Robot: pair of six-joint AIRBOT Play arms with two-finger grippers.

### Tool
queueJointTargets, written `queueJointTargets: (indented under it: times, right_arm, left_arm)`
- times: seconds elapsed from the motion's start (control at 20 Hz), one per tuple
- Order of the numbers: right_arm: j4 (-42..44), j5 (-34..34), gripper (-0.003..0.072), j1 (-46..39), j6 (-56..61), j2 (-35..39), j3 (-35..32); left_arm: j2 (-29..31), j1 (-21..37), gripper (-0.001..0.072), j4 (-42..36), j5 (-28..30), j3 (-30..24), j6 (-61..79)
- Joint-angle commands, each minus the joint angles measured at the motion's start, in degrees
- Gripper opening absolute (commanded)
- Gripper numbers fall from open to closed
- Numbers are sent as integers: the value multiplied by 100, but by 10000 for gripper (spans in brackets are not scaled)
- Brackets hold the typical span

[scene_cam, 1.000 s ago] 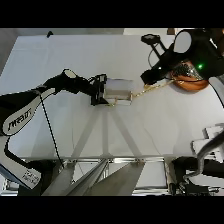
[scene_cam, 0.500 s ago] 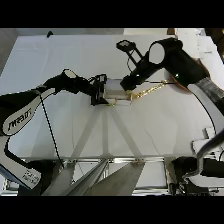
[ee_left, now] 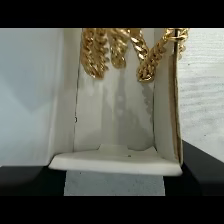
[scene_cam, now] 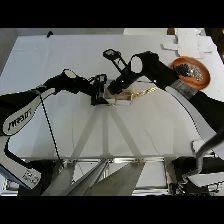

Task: Fold the box and place the chain.

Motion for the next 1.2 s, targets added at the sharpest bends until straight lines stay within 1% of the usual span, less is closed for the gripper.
queueJointTargets:
  times: [0.0,0.1,0.15,0.3,0.45,0.5,0.55,0.65,0.8,1.0,1.05,1.1,1.15]
  right_arm:
    - [-149,76,28,17,20,-107,0]
    - [-122,94,219,20,17,-107,0]
    - [-57,133,238,20,15,-105,0]
    - [66,354,238,17,-11,-26,0]
    - [61,468,240,7,-57,216,0]
    - [61,485,290,-2,-55,306,0]
    - [50,498,367,-37,-55,400,0]
    - [44,581,375,-142,-61,614,0]
    - [9,929,375,-527,-214,874,0]
    - [-129,1298,384,-1488,-219,922,-4]
    - [-249,1294,452,-1742,-197,922,-4]
    - [-356,1272,549,-1965,-173,920,-4]
    - [-472,1257,618,-2168,-111,918,-4]
  left_arm:
    - [2,4,275,0,0,2,2]
    - [2,4,275,0,0,2,2]
    - [2,4,275,0,0,2,2]
    - [2,4,275,0,0,2,2]
    - [2,4,275,0,0,2,2]
    - [2,4,275,0,0,2,2]
    - [2,4,275,0,0,2,2]
    - [2,4,275,0,0,2,2]
    - [2,4,275,0,0,2,2]
    - [2,4,275,0,0,2,2]
    - [2,4,275,0,0,2,2]
    - [2,4,275,0,0,2,2]
    - [2,4,275,0,0,2,2]
